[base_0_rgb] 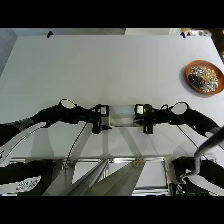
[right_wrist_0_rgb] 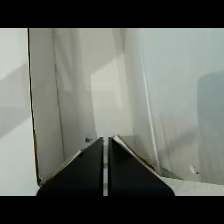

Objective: Fold the box and place the chain.

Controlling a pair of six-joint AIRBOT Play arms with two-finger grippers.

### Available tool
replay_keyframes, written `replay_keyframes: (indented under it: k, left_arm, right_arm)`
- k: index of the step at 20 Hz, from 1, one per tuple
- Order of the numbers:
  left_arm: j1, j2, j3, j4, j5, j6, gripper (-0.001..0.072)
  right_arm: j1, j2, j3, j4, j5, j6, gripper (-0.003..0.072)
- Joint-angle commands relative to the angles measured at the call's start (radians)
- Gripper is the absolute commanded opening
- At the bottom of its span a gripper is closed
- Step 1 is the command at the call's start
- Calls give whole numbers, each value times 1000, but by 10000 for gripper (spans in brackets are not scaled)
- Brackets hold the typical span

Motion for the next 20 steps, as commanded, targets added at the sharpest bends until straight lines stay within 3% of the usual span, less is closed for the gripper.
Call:
replay_keyframes:
  k: [1,5,10,12,16,20]
  left_arm:
    - [0,1,1,0,0,0,152]
    - [0,1,1,0,0,0,152]
    - [0,1,1,0,0,0,152]
    - [0,1,1,0,0,0,152]
    - [0,1,1,0,0,0,152]
    - [0,1,1,0,0,0,152]
  right_arm:
    - [-8,36,1,-28,6,116,19]
    - [-86,174,1,-28,66,388,19]
    - [-301,333,1,-29,92,800,20]
    - [-397,332,1,-65,92,977,20]
    - [-449,284,0,-340,120,1314,20]
    - [-414,193,-1,-311,214,1340,19]
